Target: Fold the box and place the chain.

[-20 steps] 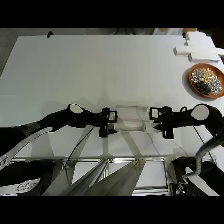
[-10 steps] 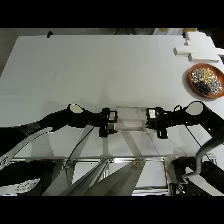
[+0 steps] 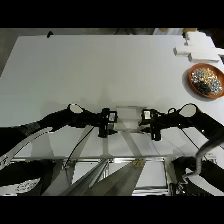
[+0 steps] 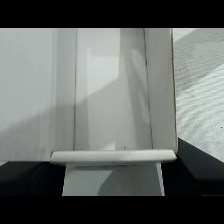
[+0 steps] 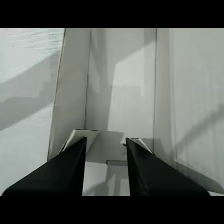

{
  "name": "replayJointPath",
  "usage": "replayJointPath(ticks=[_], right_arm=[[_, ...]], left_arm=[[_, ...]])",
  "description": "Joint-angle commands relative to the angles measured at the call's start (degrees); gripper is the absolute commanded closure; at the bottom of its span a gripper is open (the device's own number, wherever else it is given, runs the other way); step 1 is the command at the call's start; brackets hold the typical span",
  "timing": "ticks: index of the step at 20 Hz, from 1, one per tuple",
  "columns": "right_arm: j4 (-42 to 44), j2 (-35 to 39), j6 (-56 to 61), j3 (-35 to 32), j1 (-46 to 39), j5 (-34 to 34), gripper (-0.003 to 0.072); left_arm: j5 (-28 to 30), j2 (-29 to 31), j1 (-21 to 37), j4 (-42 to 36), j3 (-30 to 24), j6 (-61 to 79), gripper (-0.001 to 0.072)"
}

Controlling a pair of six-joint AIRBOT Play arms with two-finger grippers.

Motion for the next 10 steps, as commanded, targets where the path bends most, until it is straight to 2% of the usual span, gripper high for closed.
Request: replayJointPath(ticks=[1, 4, 7, 9, 10], right_arm=[[0.44, -0.04, 1.4, -0.33, 0.15, -1.75, 0.0341], [-1.33, 2.64, 6.14, -0.33, -1.51, -1.31, 0.0343], [-4.72, 9.35, 12.59, -0.35, -2.78, 2.67, 0.0371], [-6.47, 15.52, 17.05, -0.33, -4.63, 7.3, 0.0667], [-7.1, 18.45, 18.88, -0.33, -5.97, 9.05, 0.0671]], left_arm=[[0.17, 0.02, 0.0, -0.09, 0.0, 0.0, 0.0575], [0.2, 0.02, 0.0, -0.11, 0.0, -0.02, 0.0575], [0.17, 0.02, 0.0, -0.11, 0.0, 0.0, 0.0575], [0.17, 0.02, 0.0, -0.11, 0.0, -0.02, 0.0575], [0.2, 0.02, 0.0, -0.11, 0.0, 0.0, 0.0575]])
